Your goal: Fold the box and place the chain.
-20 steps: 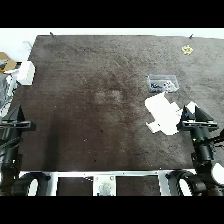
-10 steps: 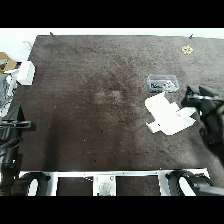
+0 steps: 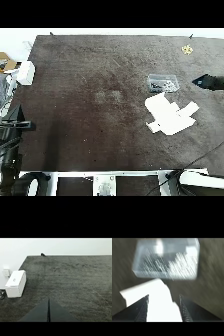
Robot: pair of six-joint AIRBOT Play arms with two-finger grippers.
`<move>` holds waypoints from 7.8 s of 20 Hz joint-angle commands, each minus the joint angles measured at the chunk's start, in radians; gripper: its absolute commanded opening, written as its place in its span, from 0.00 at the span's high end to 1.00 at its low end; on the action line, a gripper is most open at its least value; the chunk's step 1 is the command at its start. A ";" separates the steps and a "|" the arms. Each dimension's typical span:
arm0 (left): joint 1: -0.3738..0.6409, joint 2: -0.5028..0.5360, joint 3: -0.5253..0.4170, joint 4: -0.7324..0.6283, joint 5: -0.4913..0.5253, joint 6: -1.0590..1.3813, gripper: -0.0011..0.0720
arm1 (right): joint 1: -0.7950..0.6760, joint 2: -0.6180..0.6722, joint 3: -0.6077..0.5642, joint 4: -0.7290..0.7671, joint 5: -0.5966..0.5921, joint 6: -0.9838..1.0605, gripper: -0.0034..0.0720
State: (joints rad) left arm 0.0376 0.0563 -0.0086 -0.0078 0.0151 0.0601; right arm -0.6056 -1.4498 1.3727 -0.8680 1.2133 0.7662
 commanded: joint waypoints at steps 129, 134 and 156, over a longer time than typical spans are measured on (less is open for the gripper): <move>-0.193 -2.304 2.002 0.537 -1.416 -0.018 0.98 | 0.567 0.076 -0.581 0.826 -0.428 -0.910 0.24; -0.193 -2.304 1.981 0.539 -1.396 0.077 0.98 | 0.588 0.050 -0.581 0.819 -0.451 -0.958 0.24; -0.199 -2.306 1.954 0.549 -1.418 0.183 0.97 | 0.803 -0.009 -0.500 0.499 -0.421 -1.324 0.10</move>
State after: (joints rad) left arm -0.1612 -2.2490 1.9461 0.5426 -1.4025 0.2432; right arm 0.1272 -1.4574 0.8333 -0.2020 0.8211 -0.6205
